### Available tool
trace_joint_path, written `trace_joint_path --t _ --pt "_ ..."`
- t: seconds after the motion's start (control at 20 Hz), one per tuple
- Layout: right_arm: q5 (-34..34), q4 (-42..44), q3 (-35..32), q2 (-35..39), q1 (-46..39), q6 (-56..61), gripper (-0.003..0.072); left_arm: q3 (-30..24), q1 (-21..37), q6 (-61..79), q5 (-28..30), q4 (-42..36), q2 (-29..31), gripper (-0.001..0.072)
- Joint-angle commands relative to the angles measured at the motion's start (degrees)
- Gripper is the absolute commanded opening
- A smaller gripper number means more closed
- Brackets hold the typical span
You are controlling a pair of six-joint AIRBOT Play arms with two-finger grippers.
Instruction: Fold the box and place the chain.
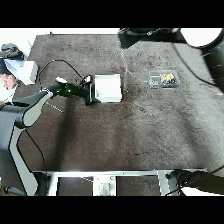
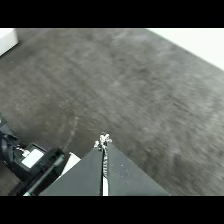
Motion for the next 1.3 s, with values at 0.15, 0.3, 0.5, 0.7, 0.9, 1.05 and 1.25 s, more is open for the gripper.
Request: trace_joint_path --t 0.15,0.3,0.5,0.7,0.9,1.05,1.25 --pt "-10.62 2.86 0.57 -1.81 1.64 -0.26 0.0007 0.0 0.02 0.0 0.02 0.02 -0.02 0.0489" --pt "-15.23 2.95 0.96 -1.81 1.66 -0.2 0.0007 0.0 0.02 0.02 0.02 0.02 -0.02 0.0489" --pt "-15.89 3.3 3.93 -1.84 1.75 -0.22 0.0006 0.0 0.02 0.0 0.02 0.02 -0.02 0.0489" --pt "-15.32 3.21 4.79 -1.9 1.75 -0.26 0.0007 0.0 0.02 0.0 0.02 0.02 -0.02 0.0489" --pt "-9.79 0.68 4.68 -2.8 1.75 -0.04 0.0007 0.0 0.02 0.0 0.02 0.02 -0.02 0.0489" --pt "-6.93 0.96 4.42 -3.58 1.75 0.2 0.0008 0.0 0.02 0.0 0.0 0.02 -0.02 0.0489" --pt "-2.62 2.6 0.22 -3.65 1.75 0.98 0.0007 0.0 0.02 0.0 0.02 0.02 -0.02 0.0489"
